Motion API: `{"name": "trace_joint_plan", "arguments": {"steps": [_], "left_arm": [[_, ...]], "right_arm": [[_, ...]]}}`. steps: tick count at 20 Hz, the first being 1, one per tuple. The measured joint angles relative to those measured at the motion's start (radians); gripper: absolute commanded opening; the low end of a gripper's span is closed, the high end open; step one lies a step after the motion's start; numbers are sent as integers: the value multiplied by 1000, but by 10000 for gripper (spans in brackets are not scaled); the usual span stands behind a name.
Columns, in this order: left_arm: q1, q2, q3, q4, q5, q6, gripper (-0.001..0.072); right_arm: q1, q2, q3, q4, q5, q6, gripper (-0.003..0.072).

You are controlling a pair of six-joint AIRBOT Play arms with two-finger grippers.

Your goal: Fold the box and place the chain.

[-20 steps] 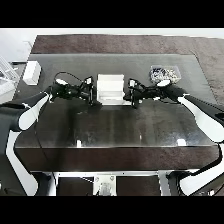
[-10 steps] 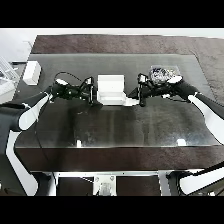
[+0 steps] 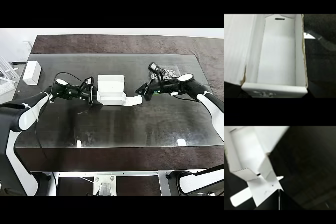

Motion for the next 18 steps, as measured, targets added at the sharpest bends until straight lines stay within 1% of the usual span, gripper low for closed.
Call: {"name": "trace_joint_plan", "arguments": {"steps": [3,6,8,13,18], "left_arm": [[0,0,0,0,0,0,558],[0,0,0,0,0,0,558],[0,0,0,0,0,0,558],[0,0,0,0,0,0,558],[0,0,0,0,0,0,558]], "right_arm": [[-53,21,10,-25,-3,281,-1],[-100,34,12,-127,15,534,-1],[-111,38,11,-175,33,649,-1],[-95,19,9,-232,45,779,-1],[-70,-30,9,-260,43,829,-1]]}}
